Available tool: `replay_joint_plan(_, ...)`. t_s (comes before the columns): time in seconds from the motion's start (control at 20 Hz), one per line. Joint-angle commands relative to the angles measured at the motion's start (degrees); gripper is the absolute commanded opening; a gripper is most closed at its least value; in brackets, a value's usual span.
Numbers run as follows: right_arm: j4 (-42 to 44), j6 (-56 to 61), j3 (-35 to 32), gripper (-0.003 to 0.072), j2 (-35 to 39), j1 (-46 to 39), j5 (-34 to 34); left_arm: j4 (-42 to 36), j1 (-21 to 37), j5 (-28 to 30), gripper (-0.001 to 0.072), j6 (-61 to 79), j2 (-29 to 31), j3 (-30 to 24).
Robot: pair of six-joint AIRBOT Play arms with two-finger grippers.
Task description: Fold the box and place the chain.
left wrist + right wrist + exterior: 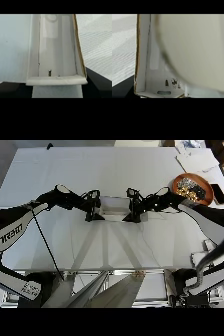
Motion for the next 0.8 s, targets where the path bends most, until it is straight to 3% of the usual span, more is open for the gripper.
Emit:
replay_joint_plan(0.0,0.0,-0.02,0.04,0.0403,0.0,0.0,0.02,-0.04,-0.02,0.11,0.0221,-0.02,0.0,0.07)
replay_joint_plan(0.55,0.02,-0.02,0.04,0.0404,0.0,0.0,0.04,-0.11,-0.02,0.11,0.0221,-0.02,0.0,0.07)
replay_joint_plan(0.6,0.02,-0.04,0.04,0.0446,0.0,0.0,0.0,-0.11,-0.02,0.13,0.0221,-0.02,0.0,0.07)
replay_joint_plan(0.7,-0.02,-0.11,0.04,0.0622,0.0,-0.09,-0.04,-0.11,-0.02,0.11,0.0221,-0.02,0.0,0.07)
replay_joint_plan(0.75,-0.04,-0.26,0.04,0.0626,0.09,-0.26,0.04,-0.09,-0.02,0.13,0.0221,-0.02,0.0,0.07)
